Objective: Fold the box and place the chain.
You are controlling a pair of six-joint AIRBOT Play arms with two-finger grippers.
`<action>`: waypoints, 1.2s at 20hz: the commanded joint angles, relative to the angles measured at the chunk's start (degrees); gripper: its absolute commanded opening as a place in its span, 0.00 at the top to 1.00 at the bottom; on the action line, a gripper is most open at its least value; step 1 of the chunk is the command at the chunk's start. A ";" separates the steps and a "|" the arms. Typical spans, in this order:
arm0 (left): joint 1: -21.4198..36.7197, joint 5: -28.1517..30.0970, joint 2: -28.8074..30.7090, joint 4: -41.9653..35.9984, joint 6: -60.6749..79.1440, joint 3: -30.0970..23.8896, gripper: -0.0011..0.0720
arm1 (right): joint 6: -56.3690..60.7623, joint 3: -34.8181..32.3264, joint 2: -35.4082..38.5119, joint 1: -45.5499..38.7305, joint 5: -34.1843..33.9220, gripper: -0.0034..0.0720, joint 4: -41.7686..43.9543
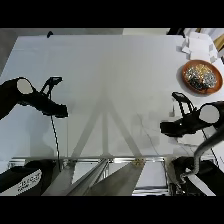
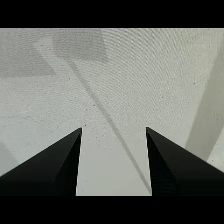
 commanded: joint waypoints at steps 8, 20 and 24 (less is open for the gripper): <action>0.02 0.00 0.04 0.02 0.00 -0.04 0.38 | 3.98 2.43 0.04 0.00 4.15 0.93 -8.17; 0.02 -0.17 0.04 0.04 0.00 -0.04 0.38 | -6.64 15.52 -6.16 -20.61 7.10 0.80 -41.55; 0.04 -0.15 0.04 0.02 0.00 -0.04 0.38 | -7.63 15.54 -16.33 -21.07 7.21 0.24 -49.33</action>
